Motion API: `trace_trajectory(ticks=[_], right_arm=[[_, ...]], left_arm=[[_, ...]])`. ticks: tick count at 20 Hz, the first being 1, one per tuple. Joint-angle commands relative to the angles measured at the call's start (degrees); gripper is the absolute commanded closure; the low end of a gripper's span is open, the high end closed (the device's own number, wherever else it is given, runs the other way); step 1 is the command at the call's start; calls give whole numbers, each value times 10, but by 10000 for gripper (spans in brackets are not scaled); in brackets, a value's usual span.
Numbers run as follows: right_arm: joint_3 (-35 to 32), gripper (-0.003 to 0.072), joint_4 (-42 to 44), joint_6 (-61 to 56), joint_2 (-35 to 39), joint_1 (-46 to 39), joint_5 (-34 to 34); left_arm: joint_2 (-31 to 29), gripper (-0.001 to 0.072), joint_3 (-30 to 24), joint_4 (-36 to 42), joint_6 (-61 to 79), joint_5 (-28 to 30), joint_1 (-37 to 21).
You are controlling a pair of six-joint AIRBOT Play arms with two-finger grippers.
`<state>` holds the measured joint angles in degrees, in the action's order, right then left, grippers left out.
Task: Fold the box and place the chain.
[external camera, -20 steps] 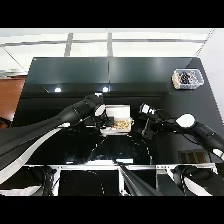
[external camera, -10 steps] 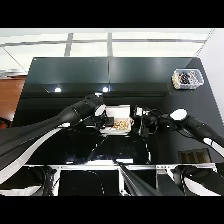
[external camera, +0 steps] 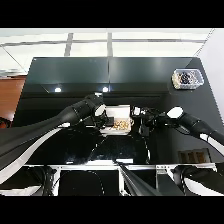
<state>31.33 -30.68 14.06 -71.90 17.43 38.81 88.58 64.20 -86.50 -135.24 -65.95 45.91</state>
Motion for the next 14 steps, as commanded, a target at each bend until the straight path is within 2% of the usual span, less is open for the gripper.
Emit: trace_trajectory(ticks=[1,4,6,8,11,13,14], right_arm=[[9,-30,-9,-14,-13,11,-7],[24,-30,-11,-33,-28,24,-49],[36,-29,-33,-54,-39,22,-44],[38,209,-59,-57,-40,21,-28],[38,214,-98,-92,-40,8,-11],[38,609,-103,-101,-38,-3,1],[38,621,-103,-101,-36,-5,7]], left_arm=[[0,680,0,0,0,4,0],[0,680,0,0,0,4,0],[0,680,0,1,0,3,0],[0,680,0,1,0,3,0],[0,680,0,0,0,4,0],[0,680,0,0,0,4,0],[0,680,0,0,0,4,0]])
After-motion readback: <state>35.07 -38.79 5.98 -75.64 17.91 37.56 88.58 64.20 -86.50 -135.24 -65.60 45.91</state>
